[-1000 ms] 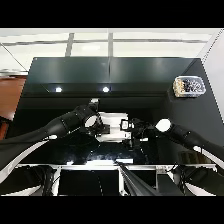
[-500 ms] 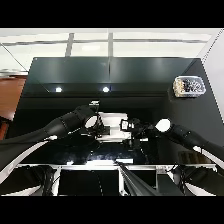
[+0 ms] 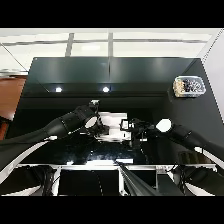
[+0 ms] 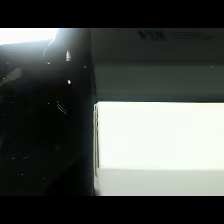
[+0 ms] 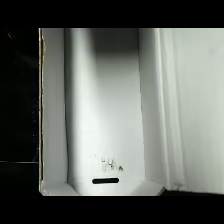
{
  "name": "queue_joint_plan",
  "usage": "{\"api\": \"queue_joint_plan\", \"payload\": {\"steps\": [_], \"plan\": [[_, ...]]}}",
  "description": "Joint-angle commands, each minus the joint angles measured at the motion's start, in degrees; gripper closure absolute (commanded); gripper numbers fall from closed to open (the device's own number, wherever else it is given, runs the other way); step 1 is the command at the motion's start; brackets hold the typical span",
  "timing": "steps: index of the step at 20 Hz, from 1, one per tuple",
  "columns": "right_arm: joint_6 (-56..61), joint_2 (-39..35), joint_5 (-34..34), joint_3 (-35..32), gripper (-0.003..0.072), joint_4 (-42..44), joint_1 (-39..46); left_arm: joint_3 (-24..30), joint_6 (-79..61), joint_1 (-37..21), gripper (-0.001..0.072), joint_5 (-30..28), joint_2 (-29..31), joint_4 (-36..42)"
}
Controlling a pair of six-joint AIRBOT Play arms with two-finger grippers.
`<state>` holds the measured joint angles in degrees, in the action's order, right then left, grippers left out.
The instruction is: Fold the box and place the chain.
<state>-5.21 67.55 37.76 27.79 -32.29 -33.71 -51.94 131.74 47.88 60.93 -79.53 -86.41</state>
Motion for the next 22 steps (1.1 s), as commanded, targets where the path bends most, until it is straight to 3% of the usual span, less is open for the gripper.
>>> {"api": "queue_joint_plan", "payload": {"steps": [1,4,10,12,14,15,16,19,20,22], "plan": [[3.63,-3.87,2.51,0.04,-0.0016,-6.62,0.04,-0.02,0.02,-0.04,0.0679,2.16,0.24,-1.05],[8.35,-8.39,4.55,0.04,-0.0008,-15.13,0.04,0.13,0.09,-0.02,0.0679,2.38,1.05,-0.98],[9.25,-8.63,3.67,0.00,-0.0006,-15.65,0.02,1.86,0.20,-1.03,0.0679,0.37,1.05,1.20],[9.20,-7.63,2.86,0.00,0.0163,-13.33,0.00,1.86,0.02,-1.01,0.0679,0.42,0.76,1.20],[9.22,-6.32,2.54,0.00,0.0165,-10.58,-0.04,1.86,0.02,-0.98,0.0679,0.42,0.28,1.42],[9.29,-6.05,1.90,0.00,0.0241,-9.92,-0.17,1.86,0.02,-0.98,0.0679,0.44,0.24,1.44],[9.35,-5.97,1.55,0.00,0.0378,-9.49,-0.22,1.86,0.02,-0.98,0.0679,0.44,0.24,1.44],[9.35,-5.40,0.94,0.00,0.0390,-8.22,-1.49,1.86,0.02,-0.98,0.0679,0.37,0.22,1.40],[9.35,-5.05,0.52,0.00,0.0493,-6.75,-2.08,1.86,0.02,-0.98,0.0679,0.35,0.22,1.40],[9.35,-4.20,-2.49,0.00,0.0503,-2.67,-3.23,1.86,0.02,-0.98,0.0679,0.22,0.22,1.40]]}}
